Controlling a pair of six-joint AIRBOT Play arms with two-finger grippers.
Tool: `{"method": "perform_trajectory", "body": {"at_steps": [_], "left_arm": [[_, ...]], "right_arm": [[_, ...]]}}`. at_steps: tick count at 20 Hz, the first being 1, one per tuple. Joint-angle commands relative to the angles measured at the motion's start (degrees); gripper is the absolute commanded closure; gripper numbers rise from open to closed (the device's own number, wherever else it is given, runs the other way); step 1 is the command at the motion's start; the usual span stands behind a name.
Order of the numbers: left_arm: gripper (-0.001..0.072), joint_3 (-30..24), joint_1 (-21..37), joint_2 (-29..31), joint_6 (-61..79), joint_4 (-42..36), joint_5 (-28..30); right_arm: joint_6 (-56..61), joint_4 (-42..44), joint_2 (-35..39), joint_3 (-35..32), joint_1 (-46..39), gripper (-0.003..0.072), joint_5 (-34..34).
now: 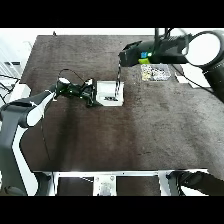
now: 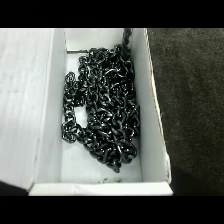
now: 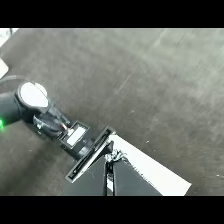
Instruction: Fold the box and place the chain.
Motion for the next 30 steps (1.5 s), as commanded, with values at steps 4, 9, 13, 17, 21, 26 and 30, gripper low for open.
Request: {"method": "perform_trajectory", "body": {"at_steps": [4, 9, 13, 17, 21, 26, 30], "left_arm": [[0.0409, 0.0, 0.0, 0.0, 0.0, 0.0, 0.0], [0.0409, 0.0, 0.0, 0.0, 0.0, 0.0, 0.0], [0.0409, 0.0, 0.0, 0.0, 0.0, 0.0, 0.0], [0.0409, 0.0, 0.0, 0.0, 0.0, 0.0, 0.0], [0.0409, 0.0, 0.0, 0.0, 0.0, 0.0, 0.1], [0.0409, 0.0, 0.0, 0.0, 0.0, 0.0, 0.1], [0.0409, 0.0, 0.0, 0.0, 0.0, 0.0, 0.1]], "right_arm": [[1.7, 0.1, -2.5, -10.6, 0.9, 0.0670, -10.9], [1.7, 0.1, -10.8, -24.9, 0.8, 0.0671, -29.5], [1.0, 0.0, -13.4, -24.9, 0.6, 0.0230, -30.1], [-3.5, -0.5, -5.4, -24.0, -0.5, 0.0126, -28.7], [-7.5, -3.8, 2.9, -24.0, -6.5, 0.0241, -30.0], [-32.9, 12.1, -2.8, -19.4, -16.0, 0.0443, -25.7], [-57.2, 33.7, -14.2, -10.5, -20.4, 0.0473, -8.0]]}}
